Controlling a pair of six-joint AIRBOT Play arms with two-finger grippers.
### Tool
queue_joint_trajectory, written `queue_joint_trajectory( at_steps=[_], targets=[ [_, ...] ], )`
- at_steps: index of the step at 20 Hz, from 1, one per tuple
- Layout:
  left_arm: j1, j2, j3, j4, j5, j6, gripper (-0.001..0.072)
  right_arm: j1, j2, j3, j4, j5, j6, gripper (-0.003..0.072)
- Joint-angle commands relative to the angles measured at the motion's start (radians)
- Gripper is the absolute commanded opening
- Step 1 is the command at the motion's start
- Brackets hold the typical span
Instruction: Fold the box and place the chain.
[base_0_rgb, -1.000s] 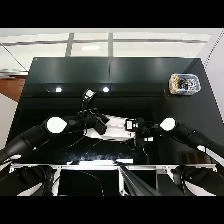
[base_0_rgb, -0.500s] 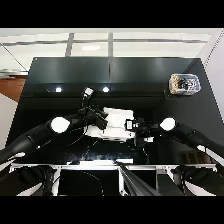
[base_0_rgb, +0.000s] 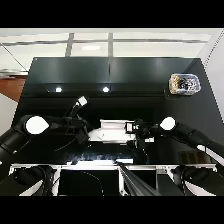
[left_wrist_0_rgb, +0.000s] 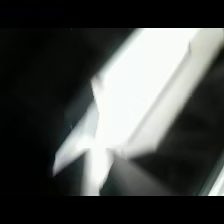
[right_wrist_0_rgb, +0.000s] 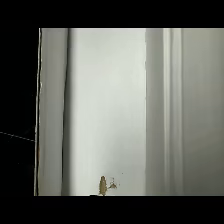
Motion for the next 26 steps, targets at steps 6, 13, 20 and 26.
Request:
queue_joint_trajectory(
  at_steps=[6,13,20,26],
  targets=[
    [-0.098,-0.029,-0.051,0.036,0.098,0.447,0.0637,0.001,-0.001,-0.001,-0.002,0.016,-0.008,0.0532],
    [-0.155,-0.207,-0.050,0.023,0.205,0.517,0.0629,0.001,-0.001,-0.001,-0.002,0.015,-0.008,0.0531],
    [-0.155,-0.217,-0.049,-0.074,0.213,0.517,0.0342,0.001,-0.001,-0.001,-0.001,0.012,-0.007,0.0531],
    [-0.154,-0.216,-0.049,-0.148,0.174,0.517,0.0326,0.001,-0.001,-0.001,-0.001,0.012,-0.007,0.0531]
  ],
)
